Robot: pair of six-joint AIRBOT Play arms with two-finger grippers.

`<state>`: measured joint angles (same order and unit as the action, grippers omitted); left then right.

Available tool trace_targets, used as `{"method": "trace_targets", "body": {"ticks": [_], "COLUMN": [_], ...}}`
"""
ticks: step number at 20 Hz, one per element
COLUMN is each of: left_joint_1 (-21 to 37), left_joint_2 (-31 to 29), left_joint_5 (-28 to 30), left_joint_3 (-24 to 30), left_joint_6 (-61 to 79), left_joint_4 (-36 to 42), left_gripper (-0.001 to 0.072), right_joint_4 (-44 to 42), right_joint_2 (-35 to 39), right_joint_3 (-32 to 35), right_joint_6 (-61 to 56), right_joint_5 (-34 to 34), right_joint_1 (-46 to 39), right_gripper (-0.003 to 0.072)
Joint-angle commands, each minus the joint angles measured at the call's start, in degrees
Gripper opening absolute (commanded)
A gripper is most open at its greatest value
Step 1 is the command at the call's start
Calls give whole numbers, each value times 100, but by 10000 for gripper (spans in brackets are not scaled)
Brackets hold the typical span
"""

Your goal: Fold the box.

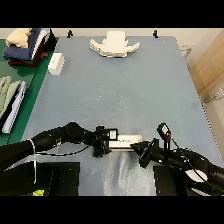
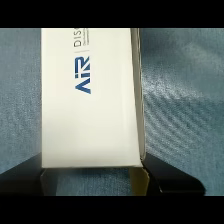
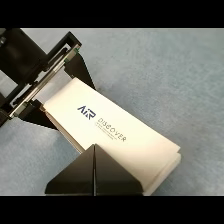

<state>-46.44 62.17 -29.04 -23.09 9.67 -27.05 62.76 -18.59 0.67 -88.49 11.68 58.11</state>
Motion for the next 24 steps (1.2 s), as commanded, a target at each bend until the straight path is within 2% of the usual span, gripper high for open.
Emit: {"method": "trace_targets", "body": {"ticks": [1,11,24], "left_joint_1": [0,0,0], "left_joint_2": [-2,-2,-2], "left_joint_5": [-2,-2,-2], "left_joint_3": [-4,-4,-4], "left_joint_6": [-7,-7,-7], "left_joint_4": [7,7,7], "left_gripper": [382,382,382], "right_joint_4": [-66,-68,-72], "right_joint_2": [-4,-291,-275], "right_joint_3": [157,262,111], "right_joint_6": [-7,-50,-68], "right_joint_5": [85,83,232], "right_joint_1": [55,57,46], "right_gripper": [5,4,4]}}
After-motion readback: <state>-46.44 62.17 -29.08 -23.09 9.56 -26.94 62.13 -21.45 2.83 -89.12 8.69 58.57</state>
